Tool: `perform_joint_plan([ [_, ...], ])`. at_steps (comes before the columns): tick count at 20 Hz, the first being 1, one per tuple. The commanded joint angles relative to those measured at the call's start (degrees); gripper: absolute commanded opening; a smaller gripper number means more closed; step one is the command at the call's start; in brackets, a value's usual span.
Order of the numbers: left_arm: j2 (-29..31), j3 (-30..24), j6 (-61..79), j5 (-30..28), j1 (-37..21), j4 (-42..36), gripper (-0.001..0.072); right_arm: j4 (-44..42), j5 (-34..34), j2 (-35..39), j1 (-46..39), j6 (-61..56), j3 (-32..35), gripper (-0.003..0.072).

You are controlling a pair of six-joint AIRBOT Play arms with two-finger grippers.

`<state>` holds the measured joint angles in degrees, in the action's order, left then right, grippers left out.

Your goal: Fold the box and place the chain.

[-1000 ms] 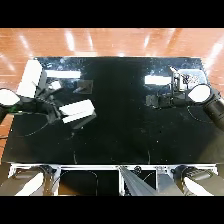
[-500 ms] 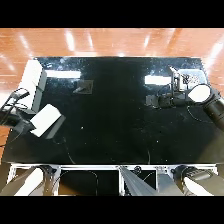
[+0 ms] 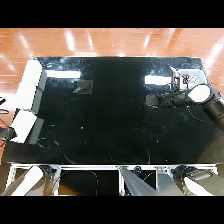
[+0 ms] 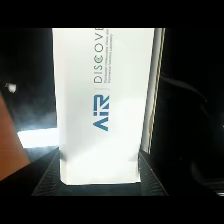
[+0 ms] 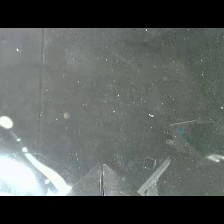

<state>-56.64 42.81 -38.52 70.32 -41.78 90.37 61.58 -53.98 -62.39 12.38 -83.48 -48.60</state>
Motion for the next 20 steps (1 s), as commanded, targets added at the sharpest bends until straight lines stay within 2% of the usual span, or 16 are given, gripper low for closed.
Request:
perform_joint_plan([
  [1, -1.20, 0.04, -0.92, -2.03, -4.98, 0.63, 0.0023, 0.00, 0.46, -0.02, 0.00, 0.00, -0.02, 0.0030],
  [5, -2.95, 0.04, -0.61, -4.11, -7.02, 0.66, 0.0023, -0.04, 0.52, -0.02, 0.02, -0.02, -0.02, 0.0030],
  [8, -3.61, 0.11, -0.55, -9.35, -5.88, -0.20, 0.0024, -0.15, 0.87, -0.02, 0.02, -0.04, -0.02, 0.0031],
  [13, -3.63, 0.20, -0.55, -12.20, -3.52, -7.21, 0.0024, -0.31, 0.83, -0.02, 0.02, -0.07, -0.02, 0.0031],
  [14, -3.63, 0.20, -0.55, -11.93, -3.02, -7.58, 0.0056, -0.50, 0.74, -0.02, 0.02, -0.07, -0.02, 0.0030],
  [15, -3.63, 0.20, -0.55, -11.26, -2.49, -7.61, 0.0275, -0.48, 0.59, -0.02, 0.02, -0.07, -0.02, 0.0030],
  [16, -3.63, 0.17, -0.59, -11.34, -2.21, -7.61, 0.0620, -0.48, 0.39, -0.02, 0.02, -0.07, -0.02, 0.0030],
  [18, -3.58, 0.26, -1.01, -13.27, -2.19, -9.01, 0.0627, -0.46, 0.22, -0.02, 0.02, -0.07, -0.02, 0.0030],
  [20, -3.45, 1.86, -3.87, -12.33, -2.27, -9.51, 0.0627, -0.46, 0.20, -0.02, 0.02, -0.07, -0.02, 0.0030],
])
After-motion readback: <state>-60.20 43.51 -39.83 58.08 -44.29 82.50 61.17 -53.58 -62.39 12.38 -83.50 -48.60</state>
